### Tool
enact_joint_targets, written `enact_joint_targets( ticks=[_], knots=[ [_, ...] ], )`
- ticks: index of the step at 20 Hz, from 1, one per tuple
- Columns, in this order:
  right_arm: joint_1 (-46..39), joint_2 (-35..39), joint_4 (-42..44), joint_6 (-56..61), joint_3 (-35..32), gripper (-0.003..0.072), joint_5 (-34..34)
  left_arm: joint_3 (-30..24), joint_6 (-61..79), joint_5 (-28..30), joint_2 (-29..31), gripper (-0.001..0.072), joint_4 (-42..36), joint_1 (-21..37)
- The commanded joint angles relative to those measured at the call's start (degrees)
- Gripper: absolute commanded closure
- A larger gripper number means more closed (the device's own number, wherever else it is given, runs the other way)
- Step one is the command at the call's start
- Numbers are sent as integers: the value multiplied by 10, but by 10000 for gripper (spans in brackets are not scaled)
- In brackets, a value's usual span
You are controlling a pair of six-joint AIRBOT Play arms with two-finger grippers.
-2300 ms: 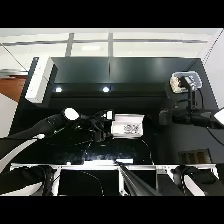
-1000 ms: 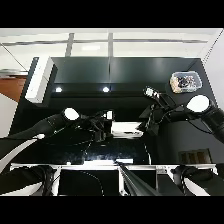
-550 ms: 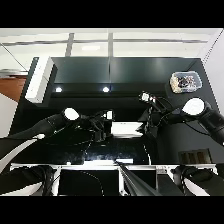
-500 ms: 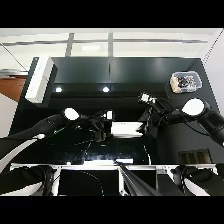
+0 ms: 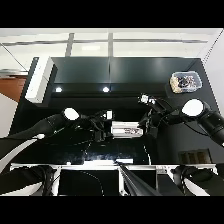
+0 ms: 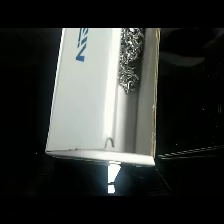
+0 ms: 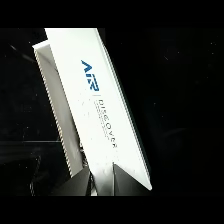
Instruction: Fold the box and place the chain.
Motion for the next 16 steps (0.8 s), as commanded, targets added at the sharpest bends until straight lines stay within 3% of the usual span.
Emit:
enact_joint_targets(
  ticks=[1, 12, 13, 14, 16],
  knots=[
    [0, 0, -3, 3, 0, 554, 4, 1, 0, 0, 0, 247, 0, 0],
    [0, 0, -5, 3, -10, 532, 11, 1, 0, 0, 0, 247, 0, 0],
    [0, 0, -5, 3, -10, 474, 11, 1, 0, 0, 0, 247, 0, 0],
    [0, 0, -6, 3, -10, 367, 10, 1, 0, 0, 0, 247, 0, 0],
    [0, 0, -6, 3, -10, 367, 7, 1, 0, 0, 0, 247, 0, 0]
  ],
)
